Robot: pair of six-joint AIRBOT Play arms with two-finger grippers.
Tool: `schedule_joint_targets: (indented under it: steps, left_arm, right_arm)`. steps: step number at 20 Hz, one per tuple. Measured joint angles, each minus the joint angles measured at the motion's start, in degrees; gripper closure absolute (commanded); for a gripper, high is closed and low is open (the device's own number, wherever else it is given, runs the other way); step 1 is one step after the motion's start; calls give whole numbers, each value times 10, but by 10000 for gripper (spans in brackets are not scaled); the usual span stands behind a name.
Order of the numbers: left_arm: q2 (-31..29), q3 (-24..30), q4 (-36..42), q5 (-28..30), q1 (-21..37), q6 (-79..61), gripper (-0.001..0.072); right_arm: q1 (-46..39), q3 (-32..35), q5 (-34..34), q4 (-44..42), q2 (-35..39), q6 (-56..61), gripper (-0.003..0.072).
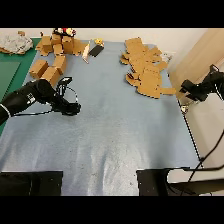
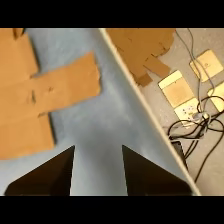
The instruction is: Fold the box.
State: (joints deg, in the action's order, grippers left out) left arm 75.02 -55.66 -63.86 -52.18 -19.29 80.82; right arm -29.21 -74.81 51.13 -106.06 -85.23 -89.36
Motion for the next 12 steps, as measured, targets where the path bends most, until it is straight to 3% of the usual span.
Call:
schedule_joint_targets:
  steps: [5, 12]
  left_arm:
    - [0, 0, 0, 0, 0, 0, 699]
    - [0, 0, 0, 1, 0, 0, 700]
  right_arm:
    - [-22, -99, -4, -80, -132, -72, 232]
    - [-8, -171, 3, -127, -219, -106, 255]
